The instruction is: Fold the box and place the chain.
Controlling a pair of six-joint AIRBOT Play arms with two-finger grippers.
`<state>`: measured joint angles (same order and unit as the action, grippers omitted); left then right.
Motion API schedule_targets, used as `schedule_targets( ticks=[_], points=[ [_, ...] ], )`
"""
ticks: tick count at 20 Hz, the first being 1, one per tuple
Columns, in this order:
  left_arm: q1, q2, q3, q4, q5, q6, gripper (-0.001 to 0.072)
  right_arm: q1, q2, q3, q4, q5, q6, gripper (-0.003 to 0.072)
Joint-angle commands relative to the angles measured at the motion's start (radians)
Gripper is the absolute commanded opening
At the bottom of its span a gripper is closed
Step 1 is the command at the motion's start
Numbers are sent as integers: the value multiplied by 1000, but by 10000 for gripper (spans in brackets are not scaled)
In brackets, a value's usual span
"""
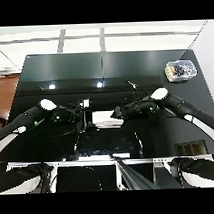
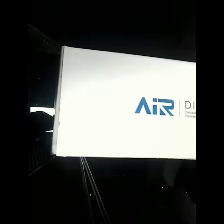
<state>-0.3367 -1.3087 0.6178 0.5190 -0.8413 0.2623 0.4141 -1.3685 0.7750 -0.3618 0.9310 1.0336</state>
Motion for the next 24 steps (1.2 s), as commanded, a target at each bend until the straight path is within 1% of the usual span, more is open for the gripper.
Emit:
schedule_targets(
  ticks=[1, 5, 7, 9, 12, 13, 14, 15, 16, 18, 20, 22, 23, 24],
  points=[
    [0, -1, 1, 0, 0, 0, 353, 0, -29, -5, -94, -57, 89, 10],
    [0, -1, 1, 0, 0, 0, 352, 0, -28, -3, -111, -44, 87, 11],
    [0, -1, 1, 0, 0, 0, 353, -7, -9, 6, -112, -2, 69, 11],
    [0, -1, 1, -2, 1, -1, 352, -34, 47, 27, -128, 68, 45, 11],
    [0, 0, 6, -19, 1, -1, 354, -140, 186, 48, -228, 143, 47, 11],
    [0, 2, 10, -23, -4, -1, 418, -187, 234, 48, -260, 164, 53, 11],
    [0, 10, 18, -14, -5, 0, 621, -242, 282, 48, -290, 191, 68, 11],
    [2, 22, 32, 3, -7, -2, 717, -294, 322, 48, -317, 219, 85, 11],
    [6, 38, 46, 27, -21, -12, 718, -348, 358, 47, -346, 258, 95, 11],
    [22, 83, 74, 74, -84, -23, 716, -436, 411, 47, -397, 336, 109, 11],
    [35, 126, 98, 56, -145, -51, 713, -492, 439, 47, -433, 372, 123, 11],
    [23, 135, 119, -60, -156, -53, 711, -505, 441, 45, -436, 351, 122, 11],
    [6, 124, 130, -121, -144, -53, 711, -505, 441, 44, -434, 325, 123, 11],
    [-13, 104, 146, -149, -129, -62, 710, -503, 440, 42, -430, 303, 123, 11]
  ],
)
